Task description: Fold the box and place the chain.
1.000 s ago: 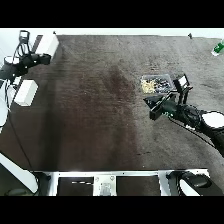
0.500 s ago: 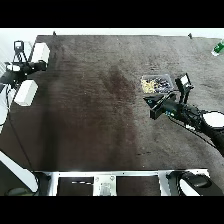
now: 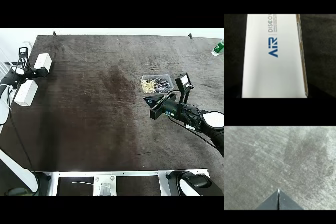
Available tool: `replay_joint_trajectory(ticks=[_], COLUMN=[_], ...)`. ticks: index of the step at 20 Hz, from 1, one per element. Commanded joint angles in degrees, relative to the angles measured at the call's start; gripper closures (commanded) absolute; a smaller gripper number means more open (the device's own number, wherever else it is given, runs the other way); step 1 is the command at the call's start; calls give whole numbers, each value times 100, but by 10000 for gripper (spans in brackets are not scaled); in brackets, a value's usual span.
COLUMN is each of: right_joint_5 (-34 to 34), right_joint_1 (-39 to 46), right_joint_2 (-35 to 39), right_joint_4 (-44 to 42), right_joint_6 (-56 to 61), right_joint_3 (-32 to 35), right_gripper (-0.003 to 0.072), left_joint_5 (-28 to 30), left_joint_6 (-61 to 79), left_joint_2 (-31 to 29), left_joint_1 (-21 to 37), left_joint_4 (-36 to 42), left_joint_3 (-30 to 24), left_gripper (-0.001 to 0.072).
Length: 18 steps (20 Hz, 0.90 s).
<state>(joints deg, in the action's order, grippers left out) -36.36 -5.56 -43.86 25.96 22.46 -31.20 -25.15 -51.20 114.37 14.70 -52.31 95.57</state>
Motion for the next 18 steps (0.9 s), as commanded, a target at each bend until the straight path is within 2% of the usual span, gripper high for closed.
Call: replay_joint_trajectory(ticks=[1,2,4,5,6,12,13,15,18], right_joint_5=[-4,-4,-7,-4,-4,-4,-4,-4,-4], right_joint_1=[-2,-2,-2,-2,-2,-2,-2,-2,4], right_joint_2=[-2,-2,-2,-2,-2,-2,-2,-2,11], right_joint_4=[-4,-4,-4,-4,-4,-2,-2,-2,-4], right_joint_6=[2,2,2,2,2,-2,0,-2,0], right_joint_3=[4,4,4,4,4,4,4,2,-35], right_gripper=[678,678,678,678,677,677,649,454,470], left_joint_5=[-129,-94,-87,-87,-50,-109,-160,-439,-997], left_joint_6=[-127,-129,-129,-127,-129,-127,-125,-127,-127], left_joint_2=[4,4,4,4,4,-146,-240,-466,-874], left_joint_1=[-2,-2,-2,-2,-2,0,0,0,0], left_joint_4=[-267,-280,-282,-280,-282,-326,-328,-369,-428], left_joint_3=[7,9,9,9,9,57,57,83,96], left_gripper=[487,272,257,185,6,-8,-9,-8,-5])
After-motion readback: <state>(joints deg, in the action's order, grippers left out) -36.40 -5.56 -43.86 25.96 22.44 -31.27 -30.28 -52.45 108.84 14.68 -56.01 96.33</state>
